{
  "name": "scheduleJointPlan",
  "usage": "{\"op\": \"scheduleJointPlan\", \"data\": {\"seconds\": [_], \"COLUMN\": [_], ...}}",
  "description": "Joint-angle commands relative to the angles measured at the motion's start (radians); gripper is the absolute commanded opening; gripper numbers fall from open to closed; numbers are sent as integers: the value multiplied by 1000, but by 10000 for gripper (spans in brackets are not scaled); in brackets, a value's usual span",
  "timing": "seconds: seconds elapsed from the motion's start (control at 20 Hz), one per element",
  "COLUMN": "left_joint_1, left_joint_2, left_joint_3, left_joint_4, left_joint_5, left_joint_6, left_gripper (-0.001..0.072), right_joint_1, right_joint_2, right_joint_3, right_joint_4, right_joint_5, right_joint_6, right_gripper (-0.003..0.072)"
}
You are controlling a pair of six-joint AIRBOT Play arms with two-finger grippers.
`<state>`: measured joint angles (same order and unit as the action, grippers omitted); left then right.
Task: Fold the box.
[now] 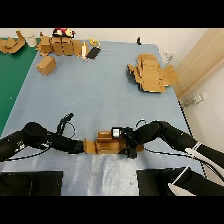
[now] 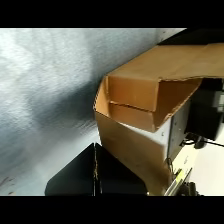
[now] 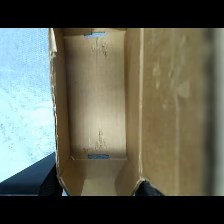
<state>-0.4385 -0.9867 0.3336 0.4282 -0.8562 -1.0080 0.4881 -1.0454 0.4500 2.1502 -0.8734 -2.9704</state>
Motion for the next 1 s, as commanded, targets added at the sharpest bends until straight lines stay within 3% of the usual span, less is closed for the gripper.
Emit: {"op": "scheduleJointPlan", "data": {"seconds": [0.0, 0.3, 0.6, 0.95], "left_joint_1": [-29, -38, -152, -152], "left_joint_2": [0, 2, 2, 2], "left_joint_3": [3, 66, 108, 108], "left_joint_4": [-74, -82, 2, 18], "left_joint_5": [19, 21, 115, 56], "left_joint_6": [18, -59, -197, -210], "left_gripper": [11, 7, 11, 15], "right_joint_1": [0, 0, 0, 0], "right_joint_2": [0, 0, 0, 0], "right_joint_3": [0, 0, 0, 0], "right_joint_4": [0, 0, 0, 0], "right_joint_5": [0, 0, 0, 0], "right_joint_6": [0, 0, 0, 0], "right_gripper": [505, 505, 504, 505]}}
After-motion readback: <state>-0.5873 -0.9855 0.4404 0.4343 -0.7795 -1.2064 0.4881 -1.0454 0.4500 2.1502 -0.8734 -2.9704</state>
